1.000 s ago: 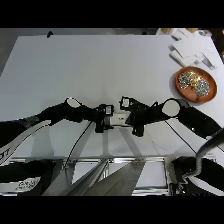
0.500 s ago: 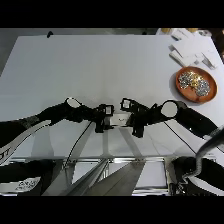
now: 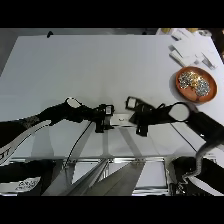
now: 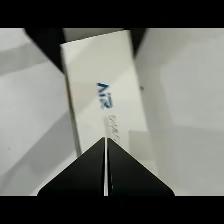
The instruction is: Fold the box and place the chain.
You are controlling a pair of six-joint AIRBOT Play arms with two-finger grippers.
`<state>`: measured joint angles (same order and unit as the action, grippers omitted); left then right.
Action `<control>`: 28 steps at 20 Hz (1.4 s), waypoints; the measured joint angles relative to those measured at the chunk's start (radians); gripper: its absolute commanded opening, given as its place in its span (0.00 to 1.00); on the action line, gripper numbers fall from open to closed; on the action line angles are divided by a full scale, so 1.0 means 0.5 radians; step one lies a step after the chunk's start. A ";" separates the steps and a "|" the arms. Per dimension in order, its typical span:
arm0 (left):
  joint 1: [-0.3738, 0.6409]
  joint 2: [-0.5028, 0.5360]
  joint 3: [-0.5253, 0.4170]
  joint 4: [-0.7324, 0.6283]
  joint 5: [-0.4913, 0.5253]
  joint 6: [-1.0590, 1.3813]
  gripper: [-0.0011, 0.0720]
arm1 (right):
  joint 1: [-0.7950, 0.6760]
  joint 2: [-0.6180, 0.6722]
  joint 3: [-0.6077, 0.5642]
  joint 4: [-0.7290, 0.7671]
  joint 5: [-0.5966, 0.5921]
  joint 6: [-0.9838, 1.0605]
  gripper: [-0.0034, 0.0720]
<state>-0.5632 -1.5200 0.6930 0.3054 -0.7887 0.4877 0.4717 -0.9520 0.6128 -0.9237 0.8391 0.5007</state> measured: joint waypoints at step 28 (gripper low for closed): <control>0.000 0.000 -0.001 -0.017 -0.002 0.006 0.17 | -0.992 0.088 -0.116 -1.131 0.589 1.940 0.07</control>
